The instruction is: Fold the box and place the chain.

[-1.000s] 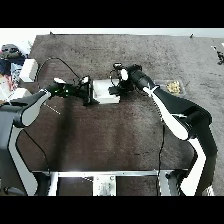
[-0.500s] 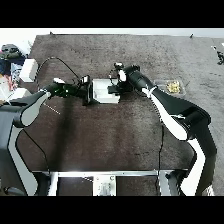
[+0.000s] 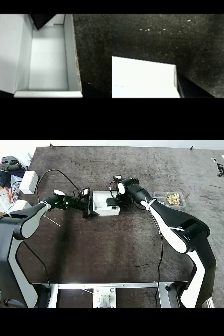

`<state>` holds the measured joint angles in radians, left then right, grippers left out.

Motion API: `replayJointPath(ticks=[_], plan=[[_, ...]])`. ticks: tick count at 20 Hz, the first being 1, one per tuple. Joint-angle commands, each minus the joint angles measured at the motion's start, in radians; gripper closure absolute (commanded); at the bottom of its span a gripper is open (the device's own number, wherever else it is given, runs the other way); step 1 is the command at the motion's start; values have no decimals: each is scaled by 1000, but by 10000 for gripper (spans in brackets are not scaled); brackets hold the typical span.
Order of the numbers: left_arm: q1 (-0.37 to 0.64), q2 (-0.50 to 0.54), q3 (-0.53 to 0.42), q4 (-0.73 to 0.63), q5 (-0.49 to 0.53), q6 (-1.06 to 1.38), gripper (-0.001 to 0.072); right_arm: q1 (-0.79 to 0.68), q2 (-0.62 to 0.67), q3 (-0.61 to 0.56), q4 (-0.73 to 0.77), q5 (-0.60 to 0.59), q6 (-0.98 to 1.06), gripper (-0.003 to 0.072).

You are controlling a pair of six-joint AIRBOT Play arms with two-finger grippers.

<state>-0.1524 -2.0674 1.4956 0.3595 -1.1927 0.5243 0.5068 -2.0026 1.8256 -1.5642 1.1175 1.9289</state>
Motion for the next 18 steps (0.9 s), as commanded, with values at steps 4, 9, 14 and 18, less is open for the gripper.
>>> replayJointPath(ticks=[4, 9, 14, 18], plan=[[0, 0, 0, -1, 3, 0, 424, 0, 29, 0, -3, 14, -7, 252], [0, 0, 0, -1, 4, 0, 424, -2, 73, 0, -3, 57, -137, 130], [0, 0, 0, -1, 4, 0, 424, -61, 251, 0, -3, 58, -367, 223], [0, 0, 0, -1, 4, 0, 424, -219, 363, 0, -3, 89, -415, 403]])
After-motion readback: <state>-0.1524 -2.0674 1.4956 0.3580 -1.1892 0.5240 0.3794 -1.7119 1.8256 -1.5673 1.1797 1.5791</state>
